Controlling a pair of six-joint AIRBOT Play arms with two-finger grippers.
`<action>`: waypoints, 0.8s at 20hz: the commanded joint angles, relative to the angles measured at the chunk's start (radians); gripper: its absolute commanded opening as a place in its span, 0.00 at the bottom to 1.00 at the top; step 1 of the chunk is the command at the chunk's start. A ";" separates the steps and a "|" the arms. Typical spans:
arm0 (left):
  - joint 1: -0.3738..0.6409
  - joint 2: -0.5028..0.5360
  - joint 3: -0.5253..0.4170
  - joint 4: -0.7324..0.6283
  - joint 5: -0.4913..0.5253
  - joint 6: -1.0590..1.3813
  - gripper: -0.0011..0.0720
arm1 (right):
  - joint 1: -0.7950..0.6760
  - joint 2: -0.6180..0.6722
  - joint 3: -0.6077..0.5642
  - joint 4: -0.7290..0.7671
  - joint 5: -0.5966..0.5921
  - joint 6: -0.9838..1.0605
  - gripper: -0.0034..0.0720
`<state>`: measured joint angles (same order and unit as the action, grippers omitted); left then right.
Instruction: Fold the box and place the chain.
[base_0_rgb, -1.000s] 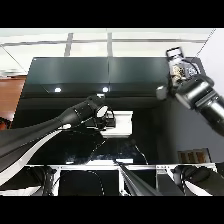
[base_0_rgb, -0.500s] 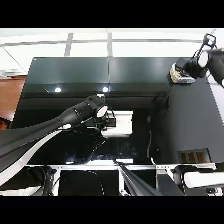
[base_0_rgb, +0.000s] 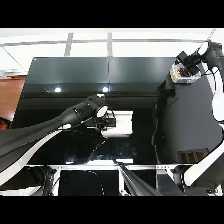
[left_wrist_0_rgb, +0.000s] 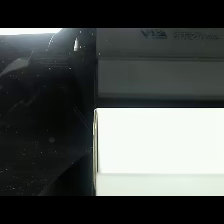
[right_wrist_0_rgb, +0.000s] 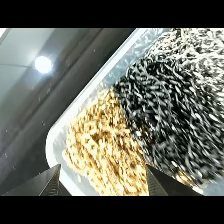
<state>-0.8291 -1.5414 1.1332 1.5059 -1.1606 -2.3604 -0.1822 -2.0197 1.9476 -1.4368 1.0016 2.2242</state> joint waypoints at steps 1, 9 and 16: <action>0.000 0.000 0.001 0.000 0.000 0.000 0.05 | -0.015 -0.049 0.024 0.047 -0.034 0.032 0.82; 0.000 0.000 0.001 0.000 0.001 0.000 0.05 | -0.019 -0.079 0.042 0.209 0.029 -0.179 0.06; 0.000 0.000 0.001 0.000 0.001 0.000 0.05 | -0.032 0.186 0.092 0.206 0.212 -0.522 0.06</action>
<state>-0.8291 -1.5414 1.1332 1.5059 -1.1595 -2.3604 -0.2115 -1.9442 2.0308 -1.2358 1.1309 1.8645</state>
